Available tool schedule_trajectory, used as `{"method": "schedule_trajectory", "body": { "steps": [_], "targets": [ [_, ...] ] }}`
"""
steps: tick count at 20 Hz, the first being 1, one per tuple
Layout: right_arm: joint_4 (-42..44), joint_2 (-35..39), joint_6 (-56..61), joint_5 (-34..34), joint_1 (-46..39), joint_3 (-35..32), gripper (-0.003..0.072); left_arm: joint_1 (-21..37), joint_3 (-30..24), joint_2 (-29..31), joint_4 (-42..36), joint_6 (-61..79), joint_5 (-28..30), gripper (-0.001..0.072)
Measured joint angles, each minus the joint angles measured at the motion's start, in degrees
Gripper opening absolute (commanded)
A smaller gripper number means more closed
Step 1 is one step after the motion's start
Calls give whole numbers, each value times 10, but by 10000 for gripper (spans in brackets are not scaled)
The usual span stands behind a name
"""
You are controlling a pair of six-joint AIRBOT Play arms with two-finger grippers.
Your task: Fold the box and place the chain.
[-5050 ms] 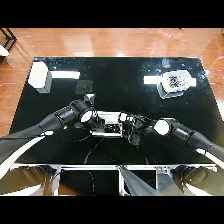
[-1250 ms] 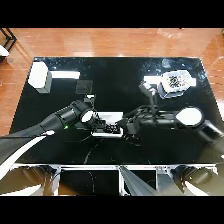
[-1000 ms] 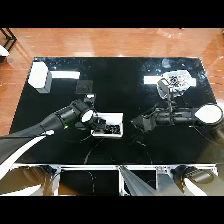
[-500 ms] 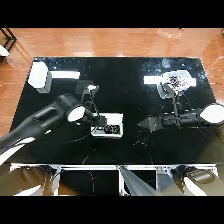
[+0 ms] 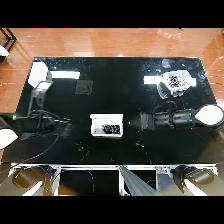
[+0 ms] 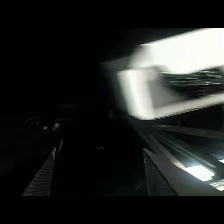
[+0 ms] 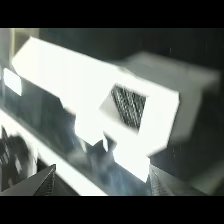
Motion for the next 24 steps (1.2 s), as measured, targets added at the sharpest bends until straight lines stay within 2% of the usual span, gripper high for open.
{"method": "schedule_trajectory", "body": {
  "steps": [2,5,7,9,11,15,24],
  "targets": [
    [-28,-16,11,-22,5,44,709,87,-38,6,-77,70,6,642],
    [-74,-75,2,-27,10,129,709,206,-64,-34,-191,165,7,642],
    [-94,-134,-35,-13,19,192,709,254,-71,-75,-234,206,4,642],
    [-108,-195,-97,0,38,249,709,279,-74,-113,-259,237,0,642],
    [-131,-248,-160,10,65,286,710,288,-76,-142,-273,259,2,642],
    [-185,-313,-219,44,104,314,710,274,-77,-168,-285,296,10,642],
    [-136,-346,-300,102,126,322,709,239,-77,-177,-299,316,28,642]
  ]
}}
